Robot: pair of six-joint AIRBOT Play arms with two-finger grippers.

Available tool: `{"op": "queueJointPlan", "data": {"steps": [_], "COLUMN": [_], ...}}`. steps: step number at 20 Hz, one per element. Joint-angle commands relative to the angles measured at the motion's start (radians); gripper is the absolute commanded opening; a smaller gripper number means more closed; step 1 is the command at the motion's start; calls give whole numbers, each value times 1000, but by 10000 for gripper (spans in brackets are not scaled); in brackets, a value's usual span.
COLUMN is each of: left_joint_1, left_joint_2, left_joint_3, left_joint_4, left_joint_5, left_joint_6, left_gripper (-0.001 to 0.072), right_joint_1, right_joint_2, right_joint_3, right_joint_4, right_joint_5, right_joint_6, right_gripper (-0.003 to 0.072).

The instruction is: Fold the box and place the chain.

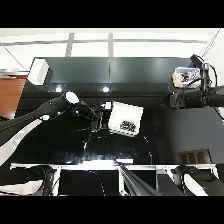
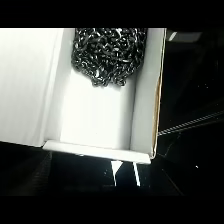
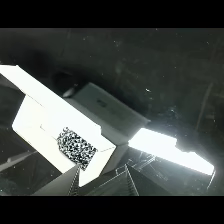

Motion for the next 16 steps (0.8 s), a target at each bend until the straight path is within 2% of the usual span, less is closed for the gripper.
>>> {"op": "queueJointPlan", "data": {"steps": [1,5,8,16], "left_joint_1": [-24,-27,-42,-54], "left_joint_2": [-3,-3,-3,-5], "left_joint_3": [2,2,2,0], "left_joint_4": [-5,-13,-56,-52], "left_joint_5": [3,-7,-60,-48], "left_joint_6": [29,27,25,12], "left_gripper": [708,707,708,706], "right_joint_1": [1,1,0,1], "right_joint_2": [0,0,0,0], "right_joint_3": [1,1,1,1], "right_joint_4": [0,0,0,0], "right_joint_5": [1,0,0,0], "right_joint_6": [1,1,0,0], "right_gripper": [344,344,344,344]}}
